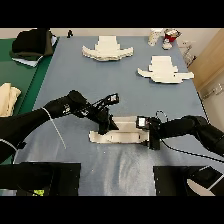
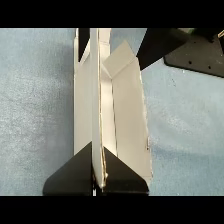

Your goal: Fold the box.

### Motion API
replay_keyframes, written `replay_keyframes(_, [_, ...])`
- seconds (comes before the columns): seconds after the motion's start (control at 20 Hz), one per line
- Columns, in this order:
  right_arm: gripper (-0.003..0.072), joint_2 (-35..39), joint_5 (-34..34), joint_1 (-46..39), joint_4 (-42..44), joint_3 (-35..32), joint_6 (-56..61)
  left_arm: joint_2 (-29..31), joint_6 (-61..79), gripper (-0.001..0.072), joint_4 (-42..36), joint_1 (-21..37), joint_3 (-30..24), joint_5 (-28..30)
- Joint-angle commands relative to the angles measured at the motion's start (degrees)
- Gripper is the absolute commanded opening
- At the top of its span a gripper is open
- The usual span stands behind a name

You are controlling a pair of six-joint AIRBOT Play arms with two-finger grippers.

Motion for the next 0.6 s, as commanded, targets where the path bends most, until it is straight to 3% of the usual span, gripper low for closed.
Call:
replay_keyframes(0.0, [0.072,-0.2,4.0,-0.4,2.0,-1.6,-3.6,0.0,0.0,0.0013,0.0,0.0,0.0,0.0])
replay_keyframes(0.55, [0.0719,-0.1,3.1,-0.3,1.4,-1.6,-3.5,0.0,0.0,0.0013,0.0,0.0,0.0,0.0])
